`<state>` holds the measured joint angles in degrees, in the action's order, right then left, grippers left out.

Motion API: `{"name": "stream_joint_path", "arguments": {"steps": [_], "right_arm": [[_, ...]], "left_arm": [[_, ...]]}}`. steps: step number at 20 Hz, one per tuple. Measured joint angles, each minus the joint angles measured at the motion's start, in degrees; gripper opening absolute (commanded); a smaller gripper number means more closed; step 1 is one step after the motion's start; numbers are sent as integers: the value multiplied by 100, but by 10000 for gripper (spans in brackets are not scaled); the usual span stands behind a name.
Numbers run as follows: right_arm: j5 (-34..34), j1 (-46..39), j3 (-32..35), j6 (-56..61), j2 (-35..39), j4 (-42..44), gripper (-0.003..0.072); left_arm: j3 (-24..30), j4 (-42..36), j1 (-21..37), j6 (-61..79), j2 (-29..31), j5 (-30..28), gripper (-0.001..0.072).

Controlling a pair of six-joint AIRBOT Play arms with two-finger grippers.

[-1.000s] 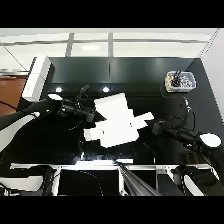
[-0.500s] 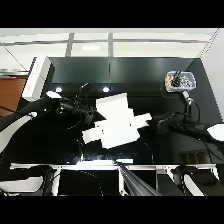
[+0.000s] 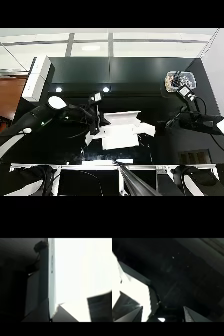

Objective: Fold the box and place the chain.

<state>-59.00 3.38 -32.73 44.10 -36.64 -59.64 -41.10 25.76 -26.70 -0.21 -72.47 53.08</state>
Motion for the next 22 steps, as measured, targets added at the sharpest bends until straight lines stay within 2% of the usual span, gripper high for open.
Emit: {"name": "stream_joint_path", "arguments": {"steps": [6, 11, 17, 22], "right_arm": [[-96, 433, 4, -173, -7, -190, 596], [7, 931, 468, -247, -7, -203, 596], [826, 1934, 1169, -850, -76, -127, 595], [1405, 2638, 1340, -1641, -579, 385, 595]], "left_arm": [[153, 116, -155, 1215, -378, -291, 25], [170, 197, -170, 1996, -601, -420, 25], [170, 219, -175, 2120, -651, -448, 25], [173, 227, -175, 2037, -658, -455, 25]]}}
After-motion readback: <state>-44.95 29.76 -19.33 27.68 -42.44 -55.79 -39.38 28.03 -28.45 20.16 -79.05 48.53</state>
